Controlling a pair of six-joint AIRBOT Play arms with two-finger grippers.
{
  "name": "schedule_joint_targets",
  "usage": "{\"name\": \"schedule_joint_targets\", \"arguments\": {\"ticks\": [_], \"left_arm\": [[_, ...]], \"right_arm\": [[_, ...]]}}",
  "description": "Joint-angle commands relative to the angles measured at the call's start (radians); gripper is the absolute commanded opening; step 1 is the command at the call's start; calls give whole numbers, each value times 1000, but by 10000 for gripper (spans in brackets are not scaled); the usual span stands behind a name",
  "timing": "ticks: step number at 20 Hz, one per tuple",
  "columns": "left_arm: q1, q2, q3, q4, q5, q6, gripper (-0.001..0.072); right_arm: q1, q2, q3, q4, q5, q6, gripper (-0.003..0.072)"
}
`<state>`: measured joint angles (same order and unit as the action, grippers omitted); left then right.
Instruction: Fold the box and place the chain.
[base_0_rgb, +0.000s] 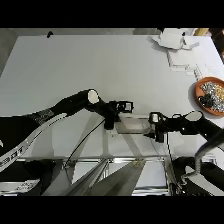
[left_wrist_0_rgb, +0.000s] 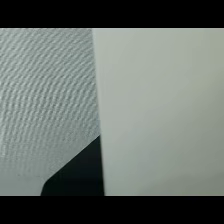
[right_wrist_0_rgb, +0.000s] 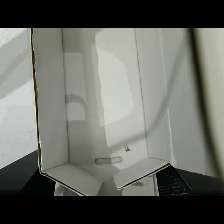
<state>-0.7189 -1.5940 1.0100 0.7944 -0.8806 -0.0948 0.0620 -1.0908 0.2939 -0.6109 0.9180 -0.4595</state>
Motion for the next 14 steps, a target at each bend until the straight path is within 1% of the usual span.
{"name": "schedule_joint_targets", "arguments": {"ticks": [1,2,8,9,14], "left_arm": [[0,1,1,0,1,0,21],[0,1,1,0,1,0,21],[0,1,1,0,1,0,21],[0,1,1,0,1,0,21],[0,1,1,0,1,0,21]], "right_arm": [[11,-7,0,13,2,-21,563],[11,-7,0,13,2,-21,540],[11,-7,0,13,2,-21,521],[11,-7,0,13,2,-21,503],[11,-7,0,12,2,-21,510]]}}
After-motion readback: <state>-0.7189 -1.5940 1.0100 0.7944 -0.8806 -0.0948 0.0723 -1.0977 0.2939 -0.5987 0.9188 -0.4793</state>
